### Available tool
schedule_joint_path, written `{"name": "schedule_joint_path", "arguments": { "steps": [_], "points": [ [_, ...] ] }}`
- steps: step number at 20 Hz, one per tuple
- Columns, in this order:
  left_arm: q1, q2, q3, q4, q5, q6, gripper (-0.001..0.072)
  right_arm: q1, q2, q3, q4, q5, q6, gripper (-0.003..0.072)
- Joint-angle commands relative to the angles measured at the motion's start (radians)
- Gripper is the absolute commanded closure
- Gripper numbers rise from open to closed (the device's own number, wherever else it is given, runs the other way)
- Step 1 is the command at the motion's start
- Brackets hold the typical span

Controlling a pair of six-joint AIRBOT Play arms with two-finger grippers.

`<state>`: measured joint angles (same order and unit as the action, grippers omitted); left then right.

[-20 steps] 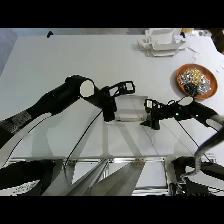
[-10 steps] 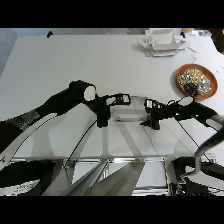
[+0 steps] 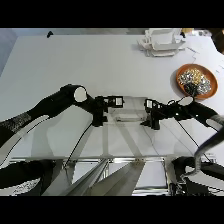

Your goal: Fold the box and place the chain.

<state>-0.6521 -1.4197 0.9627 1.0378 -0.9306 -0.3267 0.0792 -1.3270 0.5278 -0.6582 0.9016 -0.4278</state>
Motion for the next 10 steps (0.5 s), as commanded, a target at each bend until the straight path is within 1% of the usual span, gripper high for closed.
{"name": "schedule_joint_path", "arguments": {
  "steps": [1,4,5,6,10],
  "points": [
    [0.002,0.000,-0.005,-0.085,0.091,0.143,0.0254,0.000,0.001,0.000,0.000,0.000,0.000,0.0306],
    [0.002,-0.008,-0.005,-0.086,0.078,0.143,0.0268,0.000,0.001,0.000,0.000,0.000,0.000,0.0306],
    [0.002,-0.014,-0.005,-0.087,0.066,0.143,0.0340,0.000,0.001,0.000,0.000,0.000,0.000,0.0306],
    [0.002,-0.021,-0.005,-0.087,0.056,0.143,0.0373,0.000,0.001,0.000,0.000,0.000,0.000,0.0306],
    [-0.005,-0.039,-0.005,-0.087,0.051,0.144,0.0373,0.000,0.001,0.000,0.000,0.000,0.000,0.0306]
  ]
}}
